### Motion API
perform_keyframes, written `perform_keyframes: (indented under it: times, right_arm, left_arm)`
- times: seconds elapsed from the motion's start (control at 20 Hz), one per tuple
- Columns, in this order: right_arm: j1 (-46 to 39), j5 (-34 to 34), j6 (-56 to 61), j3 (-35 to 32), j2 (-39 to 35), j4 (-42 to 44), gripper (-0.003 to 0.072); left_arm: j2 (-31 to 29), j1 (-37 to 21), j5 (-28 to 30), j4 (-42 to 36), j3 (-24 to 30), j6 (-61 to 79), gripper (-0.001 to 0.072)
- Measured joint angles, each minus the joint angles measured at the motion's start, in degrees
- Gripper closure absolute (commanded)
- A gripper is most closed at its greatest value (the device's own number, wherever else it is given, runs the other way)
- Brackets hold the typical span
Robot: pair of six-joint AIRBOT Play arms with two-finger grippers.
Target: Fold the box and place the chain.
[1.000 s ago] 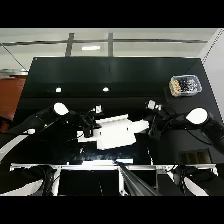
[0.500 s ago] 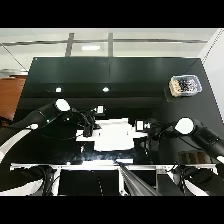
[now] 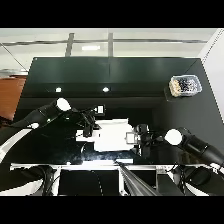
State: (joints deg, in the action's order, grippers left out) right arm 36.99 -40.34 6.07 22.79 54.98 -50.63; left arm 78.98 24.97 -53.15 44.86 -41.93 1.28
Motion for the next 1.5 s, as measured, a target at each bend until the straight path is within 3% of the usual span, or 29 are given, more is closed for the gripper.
perform_keyframes:
  times: [0.45, 0.9, 1.2, 1.5]
  right_arm:
    - [2.9, 4.3, 7.6, 3.1, 0.7, -0.2, -0.0028]
    - [-2.4, 0.7, 14.6, 7.5, -0.2, -1.7, -0.0034]
    - [-4.2, 0.3, 14.5, 7.8, 0.0, -1.1, -0.0034]
    - [-5.3, 1.6, 5.4, 7.8, 2.3, 5.1, -0.0034]
  left_arm:
    - [0.1, 0.0, -0.1, 0.1, 0.0, -0.2, 0.0677]
    - [0.1, 0.0, -0.1, 0.1, 0.0, -0.4, 0.0677]
    - [0.4, 0.0, -0.1, 0.0, 0.0, -0.7, 0.0678]
    - [0.6, 0.0, 0.0, -0.1, 0.0, -1.3, 0.0678]
